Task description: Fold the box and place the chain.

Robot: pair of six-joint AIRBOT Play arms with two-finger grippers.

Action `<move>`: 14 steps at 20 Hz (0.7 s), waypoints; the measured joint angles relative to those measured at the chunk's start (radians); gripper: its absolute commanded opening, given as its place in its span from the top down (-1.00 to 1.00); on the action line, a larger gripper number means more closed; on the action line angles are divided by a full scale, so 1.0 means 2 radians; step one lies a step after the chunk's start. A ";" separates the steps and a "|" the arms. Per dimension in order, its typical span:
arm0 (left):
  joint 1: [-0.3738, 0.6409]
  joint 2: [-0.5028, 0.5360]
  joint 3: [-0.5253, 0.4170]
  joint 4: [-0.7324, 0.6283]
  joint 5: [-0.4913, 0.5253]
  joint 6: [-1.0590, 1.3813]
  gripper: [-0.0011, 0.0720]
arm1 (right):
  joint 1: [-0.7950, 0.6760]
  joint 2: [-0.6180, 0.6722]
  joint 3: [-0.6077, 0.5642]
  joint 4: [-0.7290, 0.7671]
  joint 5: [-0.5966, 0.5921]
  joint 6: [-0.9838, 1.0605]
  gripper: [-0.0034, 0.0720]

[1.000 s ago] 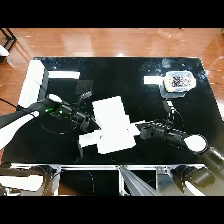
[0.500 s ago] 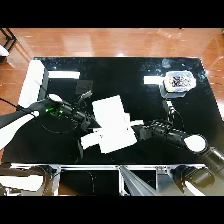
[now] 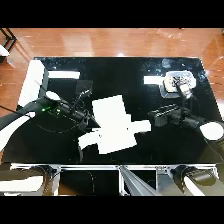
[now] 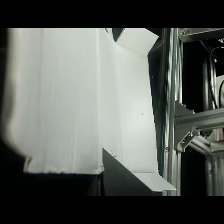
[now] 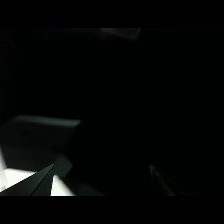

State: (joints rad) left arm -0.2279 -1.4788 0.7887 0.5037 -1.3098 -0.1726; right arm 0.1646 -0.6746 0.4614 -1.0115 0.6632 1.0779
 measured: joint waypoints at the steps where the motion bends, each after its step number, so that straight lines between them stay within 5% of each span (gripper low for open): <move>1: -0.007 0.015 -0.005 0.004 0.009 0.008 0.92 | -0.009 0.000 0.004 -0.006 0.000 0.000 -0.96; 7: -0.069 0.108 -0.064 0.030 0.121 0.097 0.90 | -0.028 0.000 0.014 -0.020 0.056 -0.036 -0.96; 14: -0.093 0.129 -0.083 0.076 0.198 0.150 0.90 | -0.031 0.000 0.013 -0.016 0.163 -0.090 -0.96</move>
State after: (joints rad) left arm -0.4133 -1.2201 0.6224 0.6548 -0.9138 0.1276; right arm 0.1020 -0.6743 0.4877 -1.0443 0.9901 0.8978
